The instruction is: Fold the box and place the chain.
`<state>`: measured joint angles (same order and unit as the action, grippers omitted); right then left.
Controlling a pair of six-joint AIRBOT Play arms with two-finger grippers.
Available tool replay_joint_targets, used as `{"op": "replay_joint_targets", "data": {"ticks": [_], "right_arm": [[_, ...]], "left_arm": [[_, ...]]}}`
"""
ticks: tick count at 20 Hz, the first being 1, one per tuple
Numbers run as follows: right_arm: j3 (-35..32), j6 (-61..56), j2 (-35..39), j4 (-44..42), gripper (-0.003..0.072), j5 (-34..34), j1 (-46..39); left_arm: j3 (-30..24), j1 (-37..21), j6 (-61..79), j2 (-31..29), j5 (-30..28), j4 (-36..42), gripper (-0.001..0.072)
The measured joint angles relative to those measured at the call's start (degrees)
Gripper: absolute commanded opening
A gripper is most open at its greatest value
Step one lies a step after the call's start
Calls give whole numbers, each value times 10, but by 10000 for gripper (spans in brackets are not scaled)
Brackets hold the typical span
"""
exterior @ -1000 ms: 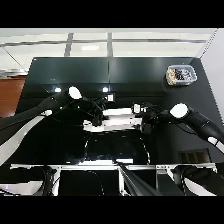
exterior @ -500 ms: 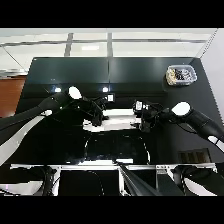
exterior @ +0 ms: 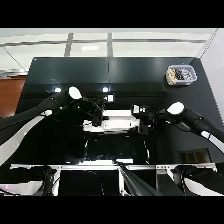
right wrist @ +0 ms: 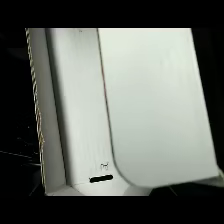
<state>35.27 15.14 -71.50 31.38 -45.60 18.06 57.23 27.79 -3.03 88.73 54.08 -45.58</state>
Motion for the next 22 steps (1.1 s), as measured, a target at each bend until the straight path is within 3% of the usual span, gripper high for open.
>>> {"op": "replay_joint_targets", "data": {"ticks": [17,18,19,22], "right_arm": [[1,9,-46,10,701,42,26],[1,7,-46,11,561,43,26],[1,6,-46,12,479,43,26],[1,5,-46,15,480,43,27]], "left_arm": [[0,0,0,0,-1,0,25],[0,0,0,1,-1,0,25],[0,0,0,2,-1,0,25],[0,0,0,5,0,0,29]]}}
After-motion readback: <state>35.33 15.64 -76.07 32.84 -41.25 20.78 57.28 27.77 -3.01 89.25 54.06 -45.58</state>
